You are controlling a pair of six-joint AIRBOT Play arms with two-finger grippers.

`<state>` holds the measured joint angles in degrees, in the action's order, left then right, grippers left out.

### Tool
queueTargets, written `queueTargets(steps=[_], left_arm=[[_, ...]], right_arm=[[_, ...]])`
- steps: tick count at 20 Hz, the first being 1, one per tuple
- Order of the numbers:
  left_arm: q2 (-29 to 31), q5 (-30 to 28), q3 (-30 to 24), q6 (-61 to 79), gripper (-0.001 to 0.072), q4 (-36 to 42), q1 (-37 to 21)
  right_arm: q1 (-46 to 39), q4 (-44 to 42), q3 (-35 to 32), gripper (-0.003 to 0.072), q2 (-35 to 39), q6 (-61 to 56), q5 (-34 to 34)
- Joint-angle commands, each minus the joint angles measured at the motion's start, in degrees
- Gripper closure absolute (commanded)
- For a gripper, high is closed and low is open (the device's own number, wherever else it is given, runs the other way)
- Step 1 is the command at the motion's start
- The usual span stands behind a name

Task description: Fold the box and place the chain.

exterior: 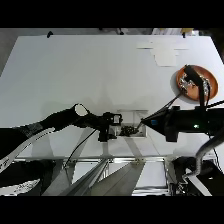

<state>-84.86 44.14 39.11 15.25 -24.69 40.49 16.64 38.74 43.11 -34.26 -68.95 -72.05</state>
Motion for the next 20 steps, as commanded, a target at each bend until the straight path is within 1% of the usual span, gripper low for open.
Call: queueTargets(steps=[1,4,6,9,11,13,14,17,20], left_arm=[[0.0,0.0,0.1,0.0,0.057,0.0,0.0],[0.0,0.0,0.1,0.0,0.057,0.0,0.0],[0.0,0.0,0.1,0.0,0.057,0.0,0.0],[0.1,0.0,0.1,0.0,0.057,0.0,0.0],[0.0,0.0,0.1,0.0,0.057,0.0,0.0],[0.0,0.0,0.1,0.0,0.057,0.0,0.0],[0.0,0.0,0.1,0.0,0.057,0.0,0.0],[0.0,0.0,0.1,0.0,0.057,0.0,0.0],[0.0,0.0,0.1,0.0,0.057,0.0,0.0]], right_arm=[[8.7,7.3,-0.5,0.067,-1.8,-0.8,6.9],[13.8,12.4,-0.5,0.067,-6.3,-1.7,9.1],[14.7,15.6,-0.5,0.067,-9.4,-2.5,9.1],[14.7,20.1,-0.5,0.067,-11.7,-5.3,9.2],[14.7,19.9,-2.2,0.067,-12.5,-5.8,12.1],[14.7,18.2,-6.1,0.067,-13.6,-5.8,17.4],[14.7,17.7,-7.9,0.067,-14.8,-5.8,18.9],[14.7,18.5,-9.9,0.0664,-18.4,-5.5,18.0],[14.7,18.3,-9.8,0.0544,-18.6,-5.5,17.3]])
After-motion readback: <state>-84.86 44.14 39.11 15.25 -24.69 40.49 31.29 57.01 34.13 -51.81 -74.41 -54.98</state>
